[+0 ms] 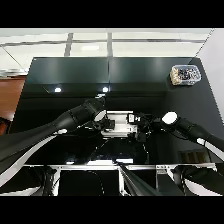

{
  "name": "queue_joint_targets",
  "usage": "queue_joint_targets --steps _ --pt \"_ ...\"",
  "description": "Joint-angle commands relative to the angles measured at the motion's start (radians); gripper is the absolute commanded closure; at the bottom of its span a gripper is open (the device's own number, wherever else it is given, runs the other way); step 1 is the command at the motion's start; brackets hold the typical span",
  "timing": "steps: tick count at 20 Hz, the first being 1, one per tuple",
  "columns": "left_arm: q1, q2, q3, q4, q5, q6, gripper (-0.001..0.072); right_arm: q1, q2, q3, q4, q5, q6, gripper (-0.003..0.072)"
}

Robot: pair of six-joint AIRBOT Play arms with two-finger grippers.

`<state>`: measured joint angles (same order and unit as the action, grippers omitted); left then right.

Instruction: Fold the box and place the chain.

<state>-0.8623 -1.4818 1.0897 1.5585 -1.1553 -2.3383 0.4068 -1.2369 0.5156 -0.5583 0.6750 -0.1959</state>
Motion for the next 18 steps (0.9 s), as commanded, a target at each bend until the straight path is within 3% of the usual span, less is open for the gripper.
queue_joint_targets --steps 1,13,16,17,18 --pt "-0.001 -0.008 0.003 0.001 -0.002 -0.026 0.0247 0.000 0.000 0.001 0.000 0.000 0.001 0.0516" --pt "-0.005 -0.027 0.008 -0.014 0.024 -0.022 0.0264 0.000 0.000 0.001 0.000 0.000 0.001 0.0516" --pt "-0.005 -0.027 0.008 -0.011 0.038 -0.022 0.0488 0.000 0.000 0.001 0.000 0.000 0.000 0.0516" --pt "-0.005 -0.027 0.008 -0.015 0.049 -0.018 0.0679 0.000 0.000 0.001 0.000 0.000 0.000 0.0516" --pt "-0.005 -0.027 0.008 -0.016 0.055 -0.019 0.0681 0.000 0.000 0.001 0.000 0.000 0.000 0.0516"
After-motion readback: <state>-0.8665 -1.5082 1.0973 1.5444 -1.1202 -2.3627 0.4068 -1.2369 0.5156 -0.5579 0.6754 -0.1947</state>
